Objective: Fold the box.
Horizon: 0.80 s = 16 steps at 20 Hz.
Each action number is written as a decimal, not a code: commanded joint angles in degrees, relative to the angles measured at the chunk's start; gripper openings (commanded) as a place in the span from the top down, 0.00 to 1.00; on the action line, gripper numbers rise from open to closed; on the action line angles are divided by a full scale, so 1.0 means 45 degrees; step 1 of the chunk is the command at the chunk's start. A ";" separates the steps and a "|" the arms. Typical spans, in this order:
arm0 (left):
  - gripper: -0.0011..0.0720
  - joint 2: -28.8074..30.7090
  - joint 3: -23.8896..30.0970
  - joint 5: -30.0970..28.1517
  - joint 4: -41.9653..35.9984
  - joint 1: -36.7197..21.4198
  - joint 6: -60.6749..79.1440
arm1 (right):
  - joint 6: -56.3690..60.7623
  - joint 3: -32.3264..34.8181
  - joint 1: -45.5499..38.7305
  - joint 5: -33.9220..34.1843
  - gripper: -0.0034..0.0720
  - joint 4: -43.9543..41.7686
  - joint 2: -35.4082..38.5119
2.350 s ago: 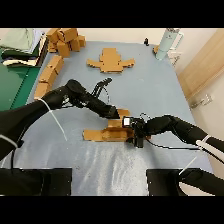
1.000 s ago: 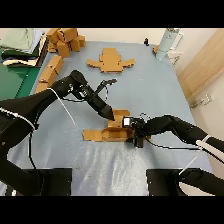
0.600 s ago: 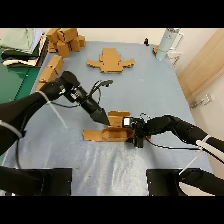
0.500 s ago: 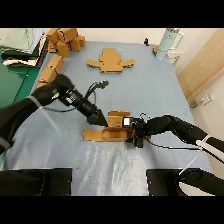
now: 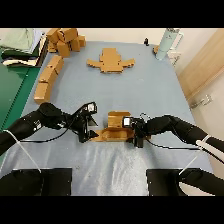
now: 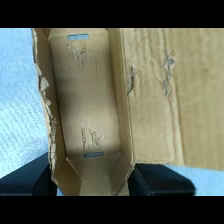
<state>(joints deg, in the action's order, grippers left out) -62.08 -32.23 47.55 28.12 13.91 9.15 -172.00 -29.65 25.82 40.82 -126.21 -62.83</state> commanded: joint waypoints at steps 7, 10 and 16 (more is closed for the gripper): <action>0.28 -0.1292 0.0010 -0.1239 -0.0889 0.1161 0.1894 | 0.0005 -0.0005 0.0000 -0.0005 0.21 -0.0005 0.0000; 0.28 -0.1807 -0.0364 -0.1219 -0.1185 0.1462 0.2108 | 0.0000 -0.0005 0.0000 -0.0005 0.21 -0.0005 0.0000; 0.59 -0.2361 -0.0539 -0.1341 -0.1360 0.1768 0.2113 | 0.0005 -0.0005 0.0000 -0.0005 0.21 -0.0005 0.0000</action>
<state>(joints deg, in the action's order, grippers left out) -71.68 -34.30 41.93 22.61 21.21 18.44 -172.00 -29.65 25.82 40.82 -126.23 -62.83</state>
